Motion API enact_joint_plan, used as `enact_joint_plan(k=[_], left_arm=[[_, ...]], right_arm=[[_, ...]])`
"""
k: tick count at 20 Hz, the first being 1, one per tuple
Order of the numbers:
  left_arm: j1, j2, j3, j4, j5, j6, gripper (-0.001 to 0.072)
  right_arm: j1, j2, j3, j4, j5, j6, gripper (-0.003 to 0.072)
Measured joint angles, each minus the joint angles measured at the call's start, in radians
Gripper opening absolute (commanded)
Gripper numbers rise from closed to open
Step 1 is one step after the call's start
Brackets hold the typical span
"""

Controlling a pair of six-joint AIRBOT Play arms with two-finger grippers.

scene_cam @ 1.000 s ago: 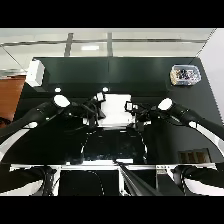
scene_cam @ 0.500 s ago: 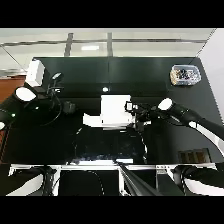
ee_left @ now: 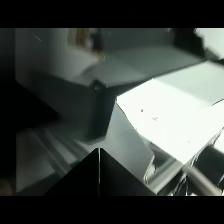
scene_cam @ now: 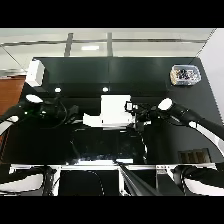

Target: Fold the box and place the chain.

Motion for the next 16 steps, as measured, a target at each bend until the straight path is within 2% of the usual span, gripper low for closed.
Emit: enact_joint_plan(k=[2, 3, 4, 5, 6, 10, 12, 16], left_arm=[[-0.049, -0.024, 0.007, -0.036, -0.005, 0.038, 0.0029], [-0.066, -0.031, 0.013, -0.068, -0.018, 0.066, 0.0091], [-0.079, -0.036, 0.021, -0.103, -0.023, 0.094, 0.0234], [-0.086, -0.04, 0.03, -0.13, -0.035, 0.116, 0.046], [-0.09, -0.042, 0.041, -0.149, -0.053, 0.132, 0.0595], [-0.099, -0.048, 0.08, -0.189, -0.099, 0.166, 0.0578], [-0.109, -0.049, 0.095, -0.197, -0.108, 0.173, 0.0388], [-0.15, -0.05, 0.13, -0.184, -0.116, 0.156, 0.038]], right_arm=[[0.0, 0.0, 0.0, 0.0, 0.0, 0.0, 0.0224], [0.0, 0.0, 0.0, 0.0, 0.0, 0.0, 0.0224], [0.0, 0.0, 0.0, 0.0, 0.0, 0.0, 0.0224], [0.0, 0.0, 0.0, 0.0, 0.0, 0.0, 0.0225], [0.0, 0.0, 0.0, 0.0, 0.0, 0.0, 0.0225], [0.0, 0.0, 0.0, 0.0, 0.0, 0.0, 0.0225], [0.0, 0.0, 0.0, 0.0, 0.0, 0.0, 0.0225], [0.0, 0.0, 0.0, 0.0, 0.0, 0.0, 0.0224]])
